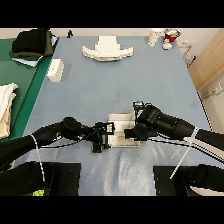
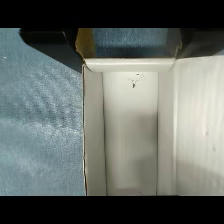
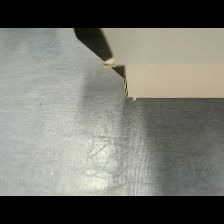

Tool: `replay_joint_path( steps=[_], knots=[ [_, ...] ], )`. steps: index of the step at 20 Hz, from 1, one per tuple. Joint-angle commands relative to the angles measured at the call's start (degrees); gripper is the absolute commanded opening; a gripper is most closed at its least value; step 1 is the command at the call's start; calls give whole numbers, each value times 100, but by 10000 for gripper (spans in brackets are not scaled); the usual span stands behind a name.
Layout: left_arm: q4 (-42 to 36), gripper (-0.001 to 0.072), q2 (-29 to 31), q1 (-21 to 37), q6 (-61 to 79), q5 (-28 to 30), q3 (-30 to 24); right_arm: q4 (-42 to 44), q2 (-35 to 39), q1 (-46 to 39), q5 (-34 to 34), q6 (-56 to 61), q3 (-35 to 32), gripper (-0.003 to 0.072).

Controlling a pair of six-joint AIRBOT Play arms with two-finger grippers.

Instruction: Fold the box.

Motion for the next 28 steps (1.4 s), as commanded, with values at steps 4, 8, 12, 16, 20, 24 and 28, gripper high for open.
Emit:
replay_joint_path(
  steps=[4, 8, 12, 16, 20, 24, 28],
  knots=[
    [-4, 509, 2, -2, 4, 2, 7, 20, 111, 7, -273, 31, 20, 432],
    [-4, 509, 2, -2, 4, 4, 7, 44, 619, 7, -407, -101, 103, 431],
    [-4, 509, 2, -2, 4, 4, 7, -98, 1519, -28, -881, -94, 166, 431],
    [-4, 509, 2, -2, 4, 4, 7, -970, 1998, -557, -1456, -297, 153, 177],
    [-4, 509, 2, -2, 4, 4, 7, -756, 1659, -1954, -1102, -1405, 153, 2],
    [-4, 509, 2, -2, 4, 4, 7, 1187, 861, -3425, 52, -3182, 153, 2],
    [-4, 509, 2, -2, 4, 2, 7, 4538, -129, -4439, 431, -5733, 155, 2]
  ],
)
